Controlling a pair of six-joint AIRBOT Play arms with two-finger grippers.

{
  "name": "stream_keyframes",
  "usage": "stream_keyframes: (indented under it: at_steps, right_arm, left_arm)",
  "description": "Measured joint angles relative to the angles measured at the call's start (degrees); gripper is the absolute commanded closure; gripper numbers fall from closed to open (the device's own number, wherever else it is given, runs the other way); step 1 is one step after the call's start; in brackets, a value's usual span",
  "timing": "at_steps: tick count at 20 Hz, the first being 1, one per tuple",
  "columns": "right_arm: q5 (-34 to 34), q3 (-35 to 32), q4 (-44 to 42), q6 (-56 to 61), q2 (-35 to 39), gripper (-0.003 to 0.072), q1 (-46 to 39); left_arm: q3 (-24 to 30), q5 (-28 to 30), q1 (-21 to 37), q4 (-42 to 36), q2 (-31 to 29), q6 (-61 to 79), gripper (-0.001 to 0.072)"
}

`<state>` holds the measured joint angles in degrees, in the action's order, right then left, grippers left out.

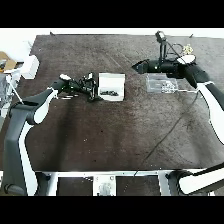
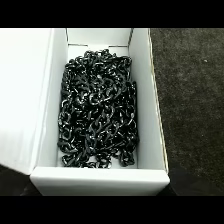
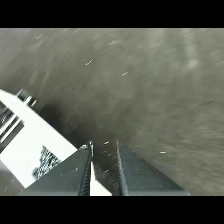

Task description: Fold the box and place the chain.

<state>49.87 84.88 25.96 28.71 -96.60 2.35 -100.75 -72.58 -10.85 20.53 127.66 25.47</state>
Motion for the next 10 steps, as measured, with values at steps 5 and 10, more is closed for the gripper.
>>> stream_keyframes:
  at_steps: [5,10]
  right_arm:
    - [5.68,3.32,-5.44,-7.13,-6.03,0.0495,-0.90]
    - [7.19,4.07,-6.12,-12.00,-8.66,0.0492,0.59]
  left_arm:
    - [0.00,0.00,0.00,0.00,0.00,0.02,0.0547]
    - [0.00,0.00,0.00,0.00,0.00,0.00,0.0547]
